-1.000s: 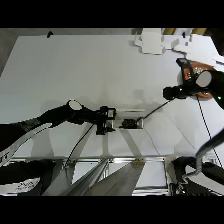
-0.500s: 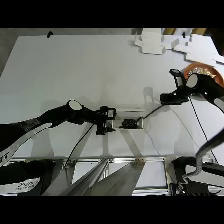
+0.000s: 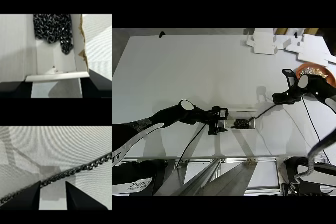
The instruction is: Fold the box and place the chain.
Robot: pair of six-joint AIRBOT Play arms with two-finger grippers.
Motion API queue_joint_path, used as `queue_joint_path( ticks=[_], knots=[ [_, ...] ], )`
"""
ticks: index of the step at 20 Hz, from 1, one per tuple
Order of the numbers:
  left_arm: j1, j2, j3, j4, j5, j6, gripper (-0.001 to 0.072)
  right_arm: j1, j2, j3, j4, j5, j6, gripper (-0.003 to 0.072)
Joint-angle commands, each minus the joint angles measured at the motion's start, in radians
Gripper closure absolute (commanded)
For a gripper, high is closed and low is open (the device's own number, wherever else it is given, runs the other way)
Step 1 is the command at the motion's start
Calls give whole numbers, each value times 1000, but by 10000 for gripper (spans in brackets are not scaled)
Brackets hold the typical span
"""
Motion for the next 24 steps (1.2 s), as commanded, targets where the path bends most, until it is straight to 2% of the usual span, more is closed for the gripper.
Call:
queue_joint_path(
  ticks=[1, 7, 9, 10, 11, 13, 14, 17, 24],
  knots=[
    [1, 1, 0, 0, 0, 0, 560, -1, -2, -1, -8, -5, 6, 435],
    [0, 1, 0, 0, 0, 0, 560, -1, -35, -1, -15, -3, 9, 438],
    [0, 1, 0, 0, 0, 0, 560, -1, -35, 0, -15, -4, 2, 531],
    [0, 1, 0, 0, 0, 0, 560, 0, -32, 0, -15, -3, -3, 534],
    [0, 1, 0, 0, 0, 0, 560, 0, -23, 0, -22, -4, -6, 579],
    [0, 1, 0, 0, 0, 0, 560, 0, 18, 0, -38, -7, -30, 654],
    [0, 1, 0, 0, 0, 0, 560, 0, 50, 0, -41, -15, -30, 662],
    [1, 1, 0, 0, 0, 0, 560, 0, 147, 0, -40, 7, -29, 662],
    [0, 1, 0, 0, 0, 0, 560, 0, 356, 0, 45, 198, -55, 662]
  ],
)
